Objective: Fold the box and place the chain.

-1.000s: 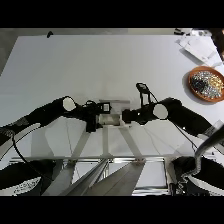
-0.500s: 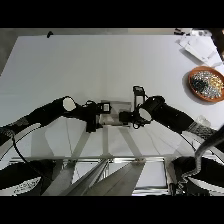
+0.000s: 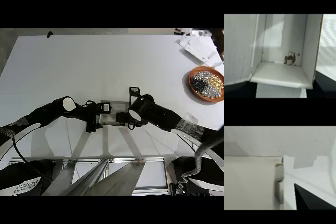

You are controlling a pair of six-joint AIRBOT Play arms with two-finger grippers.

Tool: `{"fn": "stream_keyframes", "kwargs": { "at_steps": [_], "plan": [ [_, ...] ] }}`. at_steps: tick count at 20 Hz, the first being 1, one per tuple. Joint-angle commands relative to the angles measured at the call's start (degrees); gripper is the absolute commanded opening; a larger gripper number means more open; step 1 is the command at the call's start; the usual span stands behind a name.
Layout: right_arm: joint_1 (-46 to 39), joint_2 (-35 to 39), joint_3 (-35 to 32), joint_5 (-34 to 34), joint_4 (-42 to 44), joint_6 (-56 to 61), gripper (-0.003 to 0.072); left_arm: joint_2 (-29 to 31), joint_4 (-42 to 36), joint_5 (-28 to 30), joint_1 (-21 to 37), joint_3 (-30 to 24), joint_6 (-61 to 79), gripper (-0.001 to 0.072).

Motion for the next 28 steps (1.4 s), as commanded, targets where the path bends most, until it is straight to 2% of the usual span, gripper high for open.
{"fn": "stream_keyframes", "kwargs": {
  "at_steps": [1, 6, 7, 9, 10, 11, 12, 13, 14, 20, 21, 23, 25, 28],
  "plan": [
    [1.3, -1.3, 1.6, 0.9, -1.7, 0.6, 0.0461, 0.0, 0.0, 0.0, 0.0, 0.0, 0.0, 0.0292],
    [2.0, -4.0, 2.0, 2.4, -1.7, 0.6, 0.0447, 0.0, 0.0, 0.0, 0.0, 0.0, 0.0, 0.0292],
    [2.0, -4.5, 2.0, 2.4, -1.7, 0.6, 0.0402, 0.0, 0.0, 0.0, 0.0, 0.0, 0.0, 0.0292],
    [2.1, -4.7, 2.0, 2.4, -2.3, 0.6, 0.0379, 0.0, 0.0, 0.0, 0.0, 0.0, 0.0, 0.0292],
    [2.1, -4.7, 2.0, 2.6, -2.8, 0.6, 0.0319, 0.0, 0.0, 0.0, 0.0, 0.0, 0.0, 0.0292],
    [2.1, -4.7, 2.0, 2.7, -3.1, 0.6, 0.0291, 0.0, 0.0, 0.0, 0.0, 0.0, 0.0, 0.0292],
    [2.1, -4.7, 2.0, 2.7, -3.2, 0.5, 0.0287, 0.0, 0.0, 0.0, 0.0, 0.0, 0.0, 0.0292],
    [2.1, -4.7, 2.0, 2.7, -3.4, 0.5, 0.0183, 0.0, 0.0, 0.0, 0.0, 0.0, 0.0, 0.0292],
    [2.1, -4.7, 2.0, 2.7, -3.5, 0.4, 0.0015, 0.0, 0.0, 0.0, 0.0, 0.0, 0.0, 0.0292],
    [2.1, -4.7, 2.0, 2.3, -3.9, 0.3, 0.0025, 0.0, 0.0, 0.0, 0.0, 0.0, 0.0, 0.0292],
    [2.1, -4.7, 2.0, 2.3, -4.1, 0.3, 0.0116, 0.0, 0.0, 0.0, 0.0, 0.0, 0.0, 0.0292],
    [2.1, -4.7, 2.0, 2.2, -4.6, 0.3, 0.0369, 0.0, 0.0, 0.0, 0.0, 0.0, 0.0, 0.0292],
    [2.1, -4.7, 2.0, 2.0, -5.0, 0.3, 0.0360, 0.0, 0.0, 0.0, 0.0, 0.0, 0.0, 0.0292],
    [2.1, -4.7, 2.0, 1.9, -5.8, 0.3, 0.0253, 0.0, 0.0, 0.0, 0.0, 0.0, 0.0, 0.0292]
  ]
}}
